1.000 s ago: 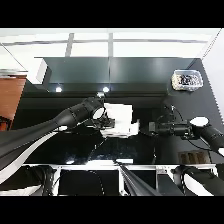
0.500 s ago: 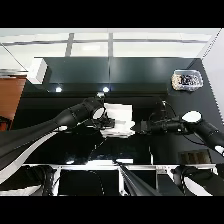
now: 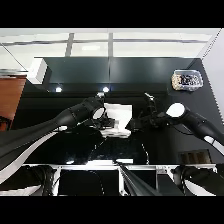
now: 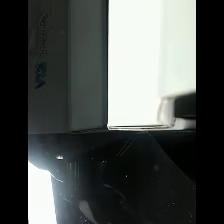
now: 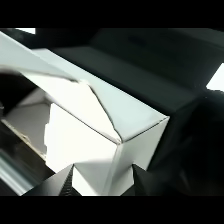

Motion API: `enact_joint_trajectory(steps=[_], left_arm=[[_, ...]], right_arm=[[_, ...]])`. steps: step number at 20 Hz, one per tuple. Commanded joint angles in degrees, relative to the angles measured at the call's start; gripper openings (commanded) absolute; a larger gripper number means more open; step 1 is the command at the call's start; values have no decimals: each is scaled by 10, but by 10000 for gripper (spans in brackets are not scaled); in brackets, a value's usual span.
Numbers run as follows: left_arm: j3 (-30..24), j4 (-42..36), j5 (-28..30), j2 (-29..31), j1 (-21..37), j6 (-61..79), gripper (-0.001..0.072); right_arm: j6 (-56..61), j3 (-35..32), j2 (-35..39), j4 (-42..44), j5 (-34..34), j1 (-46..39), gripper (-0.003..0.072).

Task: Fold the box and place the chain.

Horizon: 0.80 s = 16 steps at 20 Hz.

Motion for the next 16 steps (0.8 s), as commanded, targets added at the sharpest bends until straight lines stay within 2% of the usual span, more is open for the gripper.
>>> enact_joint_trajectory(steps=[1, 8, 10, 12, 16], left_arm=[[0, 0, 0, 0, 0, 0, 26], [0, 0, 4, 0, 0, 0, 26], [0, 0, 4, 0, 0, 0, 26], [0, 0, 5, 0, 0, 0, 26], [0, 0, 5, 0, 0, 0, 26]], right_arm=[[124, 58, -31, -153, 10, 50, 417], [259, 132, -99, -298, 21, 116, 415], [301, 153, -115, -314, 32, 120, 415], [328, 165, -120, -320, 41, 120, 302], [429, 192, -131, -368, 112, 127, 303]])
